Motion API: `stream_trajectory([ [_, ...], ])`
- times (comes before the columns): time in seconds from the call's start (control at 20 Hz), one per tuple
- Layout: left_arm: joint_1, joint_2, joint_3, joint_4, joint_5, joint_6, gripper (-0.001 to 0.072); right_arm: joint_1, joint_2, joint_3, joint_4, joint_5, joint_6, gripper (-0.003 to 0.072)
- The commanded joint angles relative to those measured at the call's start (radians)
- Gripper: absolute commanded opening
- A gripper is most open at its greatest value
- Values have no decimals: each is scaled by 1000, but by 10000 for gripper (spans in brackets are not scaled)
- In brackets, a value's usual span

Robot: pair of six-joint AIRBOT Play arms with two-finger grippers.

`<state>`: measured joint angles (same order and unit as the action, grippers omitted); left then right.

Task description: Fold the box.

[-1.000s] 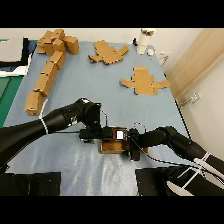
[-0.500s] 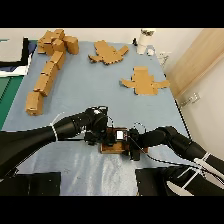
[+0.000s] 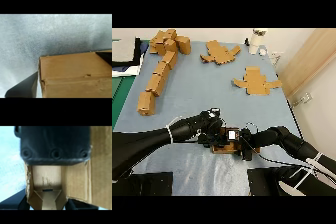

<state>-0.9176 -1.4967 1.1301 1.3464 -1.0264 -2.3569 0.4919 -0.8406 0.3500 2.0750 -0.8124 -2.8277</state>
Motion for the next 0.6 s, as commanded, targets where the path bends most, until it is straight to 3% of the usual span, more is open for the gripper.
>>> stream_trajectory([
  [0.0,-18,-1,1,56,-13,-58,343,0,0,0,0,0,0,516],
  [0.05,-20,-1,1,73,-24,-79,342,0,0,0,0,0,0,515],
  [0.1,-24,-1,1,82,-34,-84,286,0,0,0,0,0,0,515],
  [0.15,-29,-1,1,91,-39,-84,162,0,0,0,0,0,0,515],
  [0.3,-40,-1,1,114,-38,-109,161,0,0,0,0,0,0,515],
  [0.35,-42,-1,1,128,-39,-124,106,0,0,0,0,0,0,516],
  [0.55,-43,-1,1,135,-39,-125,41,0,0,0,0,0,0,515],
])
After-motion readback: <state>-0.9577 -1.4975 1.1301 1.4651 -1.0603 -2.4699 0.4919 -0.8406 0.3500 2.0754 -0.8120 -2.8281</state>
